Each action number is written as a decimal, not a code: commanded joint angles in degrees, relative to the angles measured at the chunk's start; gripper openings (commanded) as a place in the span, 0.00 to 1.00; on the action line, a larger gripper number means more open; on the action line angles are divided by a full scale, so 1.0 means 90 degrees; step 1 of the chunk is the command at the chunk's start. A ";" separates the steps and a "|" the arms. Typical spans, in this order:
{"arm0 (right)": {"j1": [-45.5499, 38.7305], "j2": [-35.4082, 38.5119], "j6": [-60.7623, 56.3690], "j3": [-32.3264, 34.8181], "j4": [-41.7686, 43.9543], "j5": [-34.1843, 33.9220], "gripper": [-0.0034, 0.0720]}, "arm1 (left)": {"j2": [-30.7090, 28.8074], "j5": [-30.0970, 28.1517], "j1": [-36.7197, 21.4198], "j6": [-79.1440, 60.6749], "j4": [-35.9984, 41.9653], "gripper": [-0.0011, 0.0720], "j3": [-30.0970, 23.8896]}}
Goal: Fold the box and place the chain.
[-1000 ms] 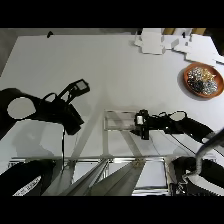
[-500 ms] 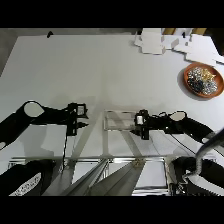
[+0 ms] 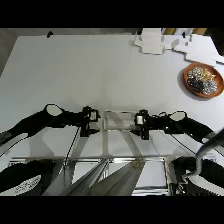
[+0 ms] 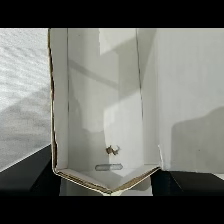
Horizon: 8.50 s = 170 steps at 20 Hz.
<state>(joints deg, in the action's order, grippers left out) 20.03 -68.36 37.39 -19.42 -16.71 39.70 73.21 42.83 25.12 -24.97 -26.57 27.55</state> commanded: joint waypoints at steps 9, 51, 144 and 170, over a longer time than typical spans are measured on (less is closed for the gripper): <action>0.0000 0.0002 0.0000 -0.0005 0.0000 0.0002 0.55 | 0.0233 0.0279 0.0155 -0.1294 0.0738 0.97 0.0148; 0.0000 0.0002 0.0000 -0.0005 0.0000 0.0002 0.55 | 0.0704 0.0505 0.0155 -0.1496 0.1855 0.22 0.0151; 0.0364 0.0143 -0.3398 -0.0301 0.1651 -0.1656 0.07 | 0.0704 0.0505 0.0155 -0.1496 0.1855 0.22 0.0151; -0.0158 0.1921 -0.6528 -0.2188 -0.5736 0.2472 0.07 | 0.0697 0.0505 0.0155 -0.1496 0.1855 0.22 0.0151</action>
<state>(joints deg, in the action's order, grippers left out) 20.88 -52.64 -25.54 -39.44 -68.16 59.44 79.57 47.35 26.52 -38.44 -9.85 28.86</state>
